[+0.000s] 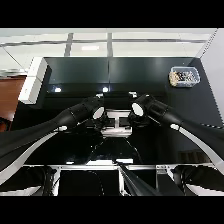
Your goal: Fold the box and place the chain.
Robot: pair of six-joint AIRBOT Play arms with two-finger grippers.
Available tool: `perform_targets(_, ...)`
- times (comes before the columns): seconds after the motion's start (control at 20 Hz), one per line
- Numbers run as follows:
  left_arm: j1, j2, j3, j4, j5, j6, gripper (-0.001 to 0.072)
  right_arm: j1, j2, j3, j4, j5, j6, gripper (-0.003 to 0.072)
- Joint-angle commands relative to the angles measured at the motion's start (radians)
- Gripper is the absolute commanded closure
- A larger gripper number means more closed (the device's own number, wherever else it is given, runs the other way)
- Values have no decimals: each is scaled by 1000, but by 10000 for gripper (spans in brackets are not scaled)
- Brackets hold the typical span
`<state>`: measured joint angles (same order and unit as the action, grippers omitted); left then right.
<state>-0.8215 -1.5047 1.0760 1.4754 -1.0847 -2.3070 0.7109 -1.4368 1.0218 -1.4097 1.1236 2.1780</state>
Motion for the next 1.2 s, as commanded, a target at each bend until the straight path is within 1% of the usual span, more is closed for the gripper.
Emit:
perform_targets(0.0, 0, 0, 0, 0, -1, 0, 682, 10, -16, 1, 7, 5, 69, 381)
perform_targets(0.1, 0, 0, 0, 1, -1, 0, 682, 22, -21, 1, 17, 8, 76, 391)
perform_targets(0.15, 0, 0, 0, 1, -2, 0, 681, 24, -23, 1, 20, 3, 79, 546)
perform_targets(0.2, 0, 0, 0, 1, -3, 0, 682, 24, -23, 1, 21, -1, 79, 673)
perform_targets(0.5, 0, 0, 0, 1, -5, 3, 681, 23, -23, 2, 5, 25, 97, 665)
perform_targets(0.55, 0, 0, 0, 1, -5, 3, 681, 23, -23, 2, 6, 23, 97, 550)
perform_targets(0.6, 0, 0, 0, 1, -5, 3, 681, 23, -23, 2, 6, 18, 97, 488)
perform_targets(0.65, 0, 0, 0, 0, -5, 3, 681, 23, -23, 2, 7, 17, 97, 493)
perform_targets(0.7, 0, 0, 0, 0, -5, 3, 682, 23, -23, 2, 6, 18, 97, 654)
perform_targets(0.75, 0, 0, 0, 1, -5, 3, 682, 23, -23, 2, 5, 16, 97, 671)
perform_targets(0.95, 0, 0, 0, 1, -4, 3, 681, 21, -15, 2, 3, 23, 95, 668)
perform_targets(1.0, 0, 0, 0, 1, -3, 3, 681, 21, -11, 2, 5, 24, 95, 645)
perform_targets(1.05, 0, 0, 0, 1, 1, 3, 681, 21, -6, 2, 6, 24, 95, 482)
perform_targets(1.15, 0, 0, 0, 2, 9, 3, 682, 20, 18, 2, 6, 23, 87, 482)
